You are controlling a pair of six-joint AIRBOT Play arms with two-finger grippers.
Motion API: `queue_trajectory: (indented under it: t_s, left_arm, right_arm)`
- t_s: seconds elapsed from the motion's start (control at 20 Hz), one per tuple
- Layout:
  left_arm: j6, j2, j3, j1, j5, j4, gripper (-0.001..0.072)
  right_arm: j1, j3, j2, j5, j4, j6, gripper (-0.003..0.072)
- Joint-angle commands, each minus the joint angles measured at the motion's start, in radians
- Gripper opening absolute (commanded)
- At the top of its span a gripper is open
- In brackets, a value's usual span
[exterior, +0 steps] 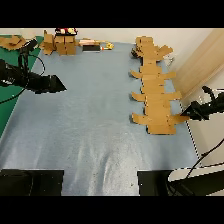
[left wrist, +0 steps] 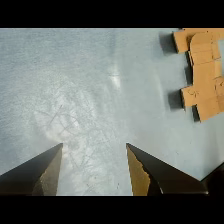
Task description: Fold the box.
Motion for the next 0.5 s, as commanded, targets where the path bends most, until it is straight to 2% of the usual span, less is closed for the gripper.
queue_trajectory:
  t_s: [0.0,0.45]
  left_arm:
    - [0.001,0.000,0.000,0.000,-0.009,0.000,0.0593]
    - [0.000,0.000,0.000,0.000,-0.014,-0.008,0.0592]
  right_arm:
    - [0.000,-0.001,0.004,-0.008,-0.009,0.000,0.0287]
    - [0.022,-0.059,-0.021,0.061,0.034,-0.001,0.0287]
